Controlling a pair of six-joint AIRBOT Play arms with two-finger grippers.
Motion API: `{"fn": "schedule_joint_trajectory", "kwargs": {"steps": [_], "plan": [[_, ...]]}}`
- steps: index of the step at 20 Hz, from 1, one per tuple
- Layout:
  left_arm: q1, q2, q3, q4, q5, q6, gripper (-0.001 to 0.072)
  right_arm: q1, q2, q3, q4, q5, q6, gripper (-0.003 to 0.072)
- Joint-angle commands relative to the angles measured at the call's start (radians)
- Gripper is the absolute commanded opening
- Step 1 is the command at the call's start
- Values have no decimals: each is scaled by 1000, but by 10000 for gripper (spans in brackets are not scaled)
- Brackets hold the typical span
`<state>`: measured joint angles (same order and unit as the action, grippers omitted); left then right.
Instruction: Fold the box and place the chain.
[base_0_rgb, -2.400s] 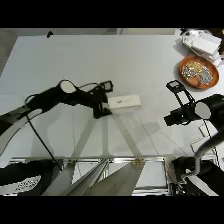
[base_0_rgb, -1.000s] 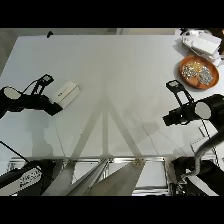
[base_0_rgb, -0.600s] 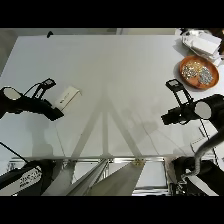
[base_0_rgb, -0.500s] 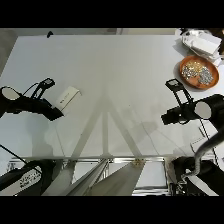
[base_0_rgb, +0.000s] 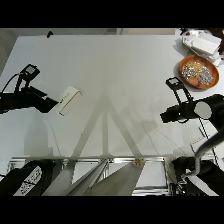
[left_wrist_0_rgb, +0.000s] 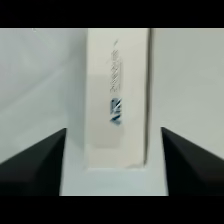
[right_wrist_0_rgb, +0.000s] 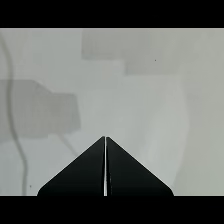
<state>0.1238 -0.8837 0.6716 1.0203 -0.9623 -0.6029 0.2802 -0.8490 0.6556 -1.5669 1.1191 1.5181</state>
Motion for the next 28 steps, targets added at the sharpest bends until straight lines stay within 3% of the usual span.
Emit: {"fn": "schedule_joint_trajectory", "kwargs": {"steps": [1, 2, 5, 13, 15, 18, 26, 28], "plan": [[-90, 30, 0, -74, -23, 19, 337, 0, 1, 0, 5, -38, 0, 14], [-133, 19, 0, -62, -41, 47, 193, 0, 1, 0, 5, -38, 0, 14], [-227, -21, 0, -62, -68, 76, 28, 0, 1, 1, 5, -37, 1, 14], [-255, -92, 0, -61, -44, 37, 14, 0, 1, 1, 4, -36, 1, 14], [-255, -92, 0, -61, -45, 37, 106, 0, 1, 1, 4, -36, 1, 14], [-255, -92, 0, -56, -41, 37, 358, 0, 1, 1, 4, -37, 1, 14], [-255, -92, 0, 55, -33, 38, 429, 0, 1, 1, 4, -37, 0, 14], [-255, -92, 0, 54, -25, 37, 567, 0, 1, 1, 4, -36, 0, 14]]}}
